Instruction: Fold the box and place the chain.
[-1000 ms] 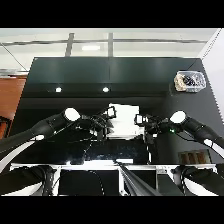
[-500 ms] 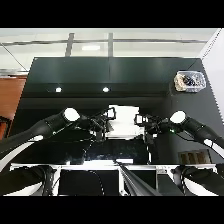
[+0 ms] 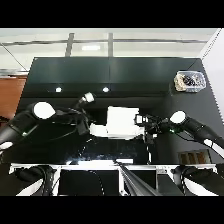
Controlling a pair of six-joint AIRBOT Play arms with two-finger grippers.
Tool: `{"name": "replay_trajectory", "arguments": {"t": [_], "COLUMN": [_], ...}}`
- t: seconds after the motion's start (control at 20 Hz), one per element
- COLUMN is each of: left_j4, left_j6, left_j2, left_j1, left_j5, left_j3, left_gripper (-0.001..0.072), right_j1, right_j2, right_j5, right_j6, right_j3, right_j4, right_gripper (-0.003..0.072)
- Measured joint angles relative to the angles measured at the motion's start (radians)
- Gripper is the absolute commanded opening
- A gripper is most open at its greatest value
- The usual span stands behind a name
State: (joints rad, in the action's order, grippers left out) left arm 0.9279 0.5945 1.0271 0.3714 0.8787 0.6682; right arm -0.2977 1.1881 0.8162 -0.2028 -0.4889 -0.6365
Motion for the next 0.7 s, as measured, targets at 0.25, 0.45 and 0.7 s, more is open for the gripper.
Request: {"name": "replay_trajectory", "arguments": {"t": [0.25,0.45,0.7], "left_j4": [0.009,-0.195,-0.324], "left_j6": [0.507,0.601,0.577], "left_j2": [0.006,0.094,0.259], "left_j1": [-0.245,-0.343,-0.257], "left_j5": [0.043,0.107,0.134], "left_j3": [-0.089,-0.175,-0.182], "left_gripper": [0.0029,0.0027,0.0027], "right_j1": [0.000,0.000,-0.002], "right_j2": [0.000,0.000,0.000], "right_j5": [0.000,0.000,0.000], "right_j6": [0.000,0.000,0.000], "right_j3": [0.000,0.000,0.000], "right_j4": [0.000,0.000,0.000], "right_gripper": [0.0189,0.0190,0.0189]}}
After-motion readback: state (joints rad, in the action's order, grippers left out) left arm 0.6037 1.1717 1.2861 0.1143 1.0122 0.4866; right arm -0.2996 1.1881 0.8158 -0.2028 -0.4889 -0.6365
